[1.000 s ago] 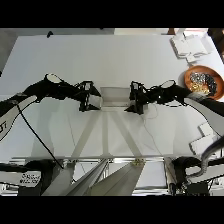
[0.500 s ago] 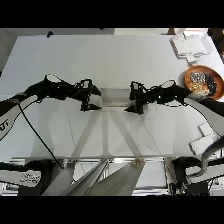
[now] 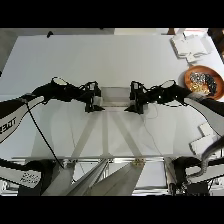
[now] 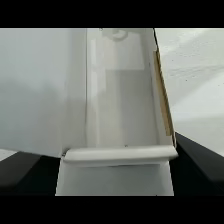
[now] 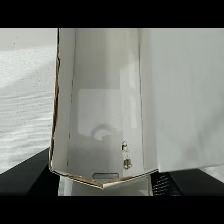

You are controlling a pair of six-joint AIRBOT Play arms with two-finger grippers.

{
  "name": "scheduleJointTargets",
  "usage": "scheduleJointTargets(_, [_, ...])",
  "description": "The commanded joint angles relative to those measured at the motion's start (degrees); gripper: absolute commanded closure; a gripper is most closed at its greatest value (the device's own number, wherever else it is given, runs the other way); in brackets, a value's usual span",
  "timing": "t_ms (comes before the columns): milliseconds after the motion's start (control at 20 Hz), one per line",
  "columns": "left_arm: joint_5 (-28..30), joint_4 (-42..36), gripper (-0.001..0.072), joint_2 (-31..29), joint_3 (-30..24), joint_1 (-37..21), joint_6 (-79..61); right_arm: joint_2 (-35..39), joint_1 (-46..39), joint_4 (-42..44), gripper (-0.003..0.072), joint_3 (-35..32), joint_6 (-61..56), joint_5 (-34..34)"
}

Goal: Fold the box and place the chain.

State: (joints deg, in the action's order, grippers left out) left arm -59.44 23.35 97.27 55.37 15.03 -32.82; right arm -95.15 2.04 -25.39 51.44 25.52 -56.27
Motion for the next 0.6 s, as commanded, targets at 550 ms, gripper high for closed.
scheduleJointTargets(550, [1.79, -0.17, 0.0373, 0.15, 0.02, 0.79, 0.04, 0.02, 0.02, -0.07, 0.0288, 0.04, 0.02, -0.11])
